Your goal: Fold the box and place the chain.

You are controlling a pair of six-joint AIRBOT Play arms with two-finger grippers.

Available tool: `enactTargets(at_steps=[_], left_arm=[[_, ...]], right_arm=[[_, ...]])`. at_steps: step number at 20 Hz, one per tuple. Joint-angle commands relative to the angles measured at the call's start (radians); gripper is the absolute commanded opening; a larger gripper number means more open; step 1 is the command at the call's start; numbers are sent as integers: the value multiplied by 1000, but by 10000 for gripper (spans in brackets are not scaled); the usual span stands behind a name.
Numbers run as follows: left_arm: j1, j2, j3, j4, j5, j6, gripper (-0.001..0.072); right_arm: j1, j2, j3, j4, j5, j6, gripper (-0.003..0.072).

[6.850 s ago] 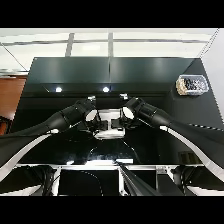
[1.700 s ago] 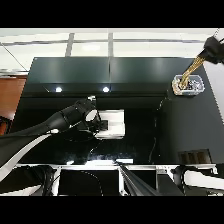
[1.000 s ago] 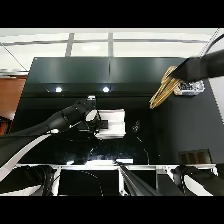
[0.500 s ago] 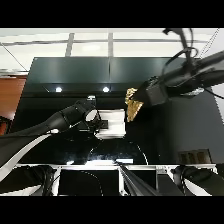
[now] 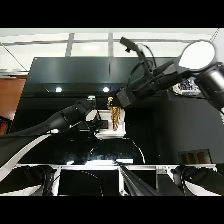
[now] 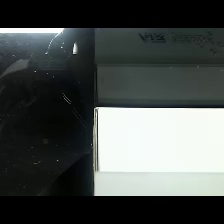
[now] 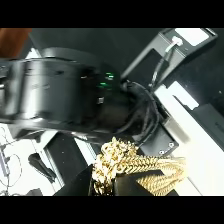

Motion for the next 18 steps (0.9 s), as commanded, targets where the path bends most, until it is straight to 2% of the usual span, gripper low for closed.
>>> enactTargets(at_steps=[1,3,6,10,18], left_arm=[[0,0,0,0,2,0,28],[0,0,0,0,3,1,29],[0,0,0,0,3,0,28],[0,0,0,0,3,0,28],[0,0,0,0,3,0,29]], right_arm=[[13,-61,-2,-67,3,8,11],[16,-64,-34,-124,9,26,11],[20,-64,-145,-133,6,37,11],[38,-64,-271,-131,-111,42,12],[80,-66,-299,-127,-169,44,13]])
